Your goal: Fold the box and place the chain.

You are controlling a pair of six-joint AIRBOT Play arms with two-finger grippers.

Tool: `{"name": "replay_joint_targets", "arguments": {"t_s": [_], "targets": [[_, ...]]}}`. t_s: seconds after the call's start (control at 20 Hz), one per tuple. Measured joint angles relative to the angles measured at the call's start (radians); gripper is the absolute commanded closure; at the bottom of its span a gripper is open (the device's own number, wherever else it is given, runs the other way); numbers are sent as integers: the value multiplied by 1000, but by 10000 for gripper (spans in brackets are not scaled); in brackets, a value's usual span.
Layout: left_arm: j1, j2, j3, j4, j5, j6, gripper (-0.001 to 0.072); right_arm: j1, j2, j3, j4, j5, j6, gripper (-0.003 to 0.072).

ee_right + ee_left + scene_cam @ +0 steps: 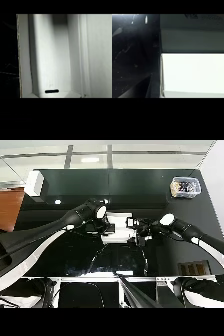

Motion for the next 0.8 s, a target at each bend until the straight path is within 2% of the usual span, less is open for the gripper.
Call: {"name": "replay_joint_targets", "arguments": {"t_s": [0.2, 0.25, 0.3, 0.4, 0.65, 0.7, 0.75, 0.8], "targets": [[2, 0, 9, 8, -1, -2, 429, 0, 0, 0, 0, 0, 0, 443], [2, 0, 12, 10, -2, -2, 492, 0, 0, 0, 0, 0, 0, 442], [2, 0, 14, 10, 0, -2, 590, 0, 0, 0, 0, 0, 0, 442], [1, 0, 17, 12, 2, -2, 686, 0, 0, 0, 0, 0, 0, 443], [1, 0, 20, 13, 2, -3, 675, 0, 0, 0, 0, 0, 0, 442], [2, 0, 20, 13, 3, -3, 544, 0, 0, 0, 0, 0, 0, 443], [2, 0, 20, 15, 2, -3, 341, 0, 0, 0, 0, 0, 0, 442], [2, 0, 20, 18, -1, -4, 234, 0, 0, 0, 0, 0, 0, 443]]}}
